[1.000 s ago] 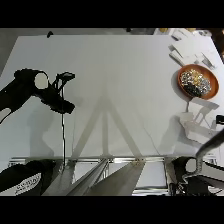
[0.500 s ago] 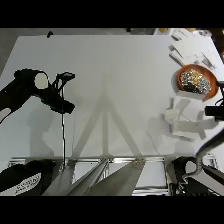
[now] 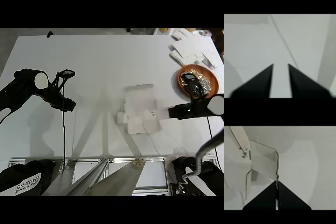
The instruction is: Fold the box and place the chain.
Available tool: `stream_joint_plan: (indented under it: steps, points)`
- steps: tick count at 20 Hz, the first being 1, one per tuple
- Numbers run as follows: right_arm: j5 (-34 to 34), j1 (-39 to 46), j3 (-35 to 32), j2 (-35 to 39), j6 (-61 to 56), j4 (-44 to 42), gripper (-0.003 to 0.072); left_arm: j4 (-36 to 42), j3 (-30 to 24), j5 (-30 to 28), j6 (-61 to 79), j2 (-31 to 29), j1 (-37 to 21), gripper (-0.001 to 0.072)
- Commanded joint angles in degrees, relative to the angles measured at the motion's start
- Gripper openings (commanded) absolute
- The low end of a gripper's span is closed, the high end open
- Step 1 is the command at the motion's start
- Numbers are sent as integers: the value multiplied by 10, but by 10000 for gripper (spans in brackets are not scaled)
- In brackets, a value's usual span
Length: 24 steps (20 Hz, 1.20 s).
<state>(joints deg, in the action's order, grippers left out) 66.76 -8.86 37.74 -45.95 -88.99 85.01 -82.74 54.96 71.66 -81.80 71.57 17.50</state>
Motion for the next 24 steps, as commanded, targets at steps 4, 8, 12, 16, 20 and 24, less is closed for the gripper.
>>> stream_joint_plan:
  steps: [4, 8, 12, 16, 20, 24]
  points:
    - [-54, -110, -39, 18, -27, -28, 17, 366, 0, -61, 351, 24, 0, 503]
    - [-55, -112, -39, 18, -27, -28, 17, 585, 0, -23, 536, 104, 11, 516]
    - [-56, -112, -39, 18, -27, -28, 18, 591, 0, -18, 550, 191, 34, 593]
    - [-55, -112, -39, 18, -27, -30, 18, 617, 0, -29, 553, 245, 40, 645]
    - [-56, -112, -39, 18, -27, -30, 18, 663, 0, -61, 602, 263, 74, 627]
    - [-55, -112, -39, 18, -27, -31, 18, 666, 0, -89, 617, 262, 101, 400]
